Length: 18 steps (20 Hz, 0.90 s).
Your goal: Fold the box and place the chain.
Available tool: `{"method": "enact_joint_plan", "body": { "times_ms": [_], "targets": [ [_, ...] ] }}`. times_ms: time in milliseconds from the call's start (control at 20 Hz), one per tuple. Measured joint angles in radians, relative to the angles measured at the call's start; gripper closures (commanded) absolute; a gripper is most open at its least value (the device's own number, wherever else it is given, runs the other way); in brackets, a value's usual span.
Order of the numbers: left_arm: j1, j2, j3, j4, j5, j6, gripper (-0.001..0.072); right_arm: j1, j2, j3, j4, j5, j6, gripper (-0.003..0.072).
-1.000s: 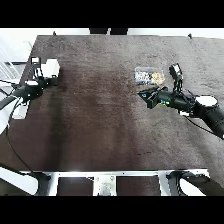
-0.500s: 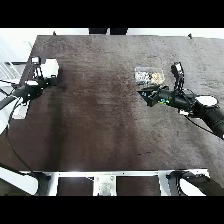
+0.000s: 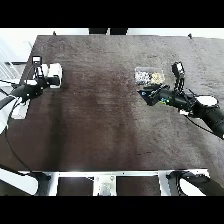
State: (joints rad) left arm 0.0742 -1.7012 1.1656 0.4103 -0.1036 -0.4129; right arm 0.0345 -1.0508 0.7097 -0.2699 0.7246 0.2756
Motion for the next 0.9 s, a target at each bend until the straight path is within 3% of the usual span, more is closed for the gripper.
{"method": "enact_joint_plan", "body": {
  "times_ms": [100,200,250,300,350,400,450,750,900],
  "targets": [
    [0.0,0.033,0.0,0.012,-0.002,0.0,-0.0006,-0.004,0.0,0.0,0.0,-0.001,0.0,0.0162],
    [0.0,0.08,0.0,0.037,-0.004,0.001,-0.0004,-0.006,0.0,0.0,0.0,-0.004,0.0,0.0164],
    [0.0,0.108,0.0,0.05,-0.011,0.001,0.0014,-0.006,0.002,0.0,0.0,-0.005,0.0,0.0252],
    [0.0,0.142,0.0,0.062,-0.025,0.001,0.02,-0.006,0.005,0.0,0.0,-0.004,0.0,0.0454],
    [0.0,0.177,0.0,0.077,-0.043,0.001,0.044,-0.006,0.01,0.002,0.0,-0.004,0.0,0.0597],
    [0.0,0.218,0.0,0.09,-0.069,0.002,0.0625,-0.006,0.017,0.005,0.0,-0.004,0.0,0.0683],
    [0.0,0.257,0.0,0.103,-0.098,0.002,0.0687,-0.007,0.025,0.008,0.0,-0.004,0.0,0.0683],
    [-0.002,0.502,-0.008,0.139,-0.263,0.003,0.0692,-0.007,0.159,0.024,-0.002,-0.023,0.0,0.0687],
    [-0.002,0.638,-0.072,0.136,-0.291,0.02,0.0693,-0.007,0.277,0.013,-0.005,-0.096,0.0,0.0688]
  ]
}}
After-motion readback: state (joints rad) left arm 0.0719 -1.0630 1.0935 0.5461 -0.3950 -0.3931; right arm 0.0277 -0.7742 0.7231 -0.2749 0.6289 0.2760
